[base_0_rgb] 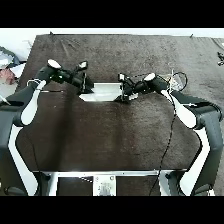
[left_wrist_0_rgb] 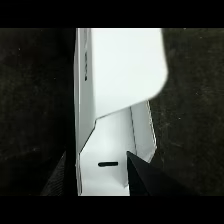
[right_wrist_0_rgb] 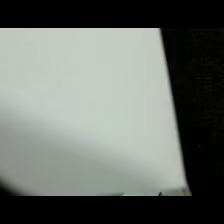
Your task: Fold the box and place the chain.
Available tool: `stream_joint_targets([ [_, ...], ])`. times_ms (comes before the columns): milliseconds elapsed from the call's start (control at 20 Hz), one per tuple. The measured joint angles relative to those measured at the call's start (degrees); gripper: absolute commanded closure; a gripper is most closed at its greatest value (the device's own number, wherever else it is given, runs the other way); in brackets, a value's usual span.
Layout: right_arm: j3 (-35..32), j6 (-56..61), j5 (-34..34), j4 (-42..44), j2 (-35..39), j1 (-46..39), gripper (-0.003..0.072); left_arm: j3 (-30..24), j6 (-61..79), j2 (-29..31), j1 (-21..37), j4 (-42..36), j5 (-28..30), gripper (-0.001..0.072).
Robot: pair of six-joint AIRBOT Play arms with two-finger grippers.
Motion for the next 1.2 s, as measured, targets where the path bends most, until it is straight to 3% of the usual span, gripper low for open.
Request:
stream_joint_targets([
  [150, 0.0, 0.0, 0.0, 0.0, 0.0, 0.0, 0.0361, 2.8, -0.1, 0.0, 2.7, -1.2, -4.4, 0.0290],
  [200, 0.0, 0.0, 0.0, 0.0, 0.0, 0.0, 0.0361, 3.6, -0.3, 0.0, 3.6, -1.9, -5.6, 0.0329],
  [300, 0.0, 0.0, 0.0, 0.0, 0.0, 0.0, 0.0361, 4.6, -1.1, 0.0, 5.1, -4.2, -8.0, 0.0684],
  [550, 0.0, 0.0, 0.1, 0.0, 0.0, 0.0, 0.0361, 5.5, -2.5, 0.0, 6.8, -8.6, -14.0, 0.0702],
  [850, 0.0, 0.0, 0.1, 0.0, 0.0, 0.0, 0.0361, 4.9, -7.3, 3.9, 5.4, -9.4, -12.5, 0.0702],
  [1050, 0.0, 0.0, 0.1, 0.1, 0.0, 0.0, 0.0361, 0.1, -8.8, 10.2, 4.8, -8.9, -8.9, 0.0702],
  [1200, 0.0, 0.0, 0.1, 0.1, 0.0, 0.0, 0.0361, -7.8, -9.2, 15.9, 4.6, -8.6, -3.8, 0.0702],
])
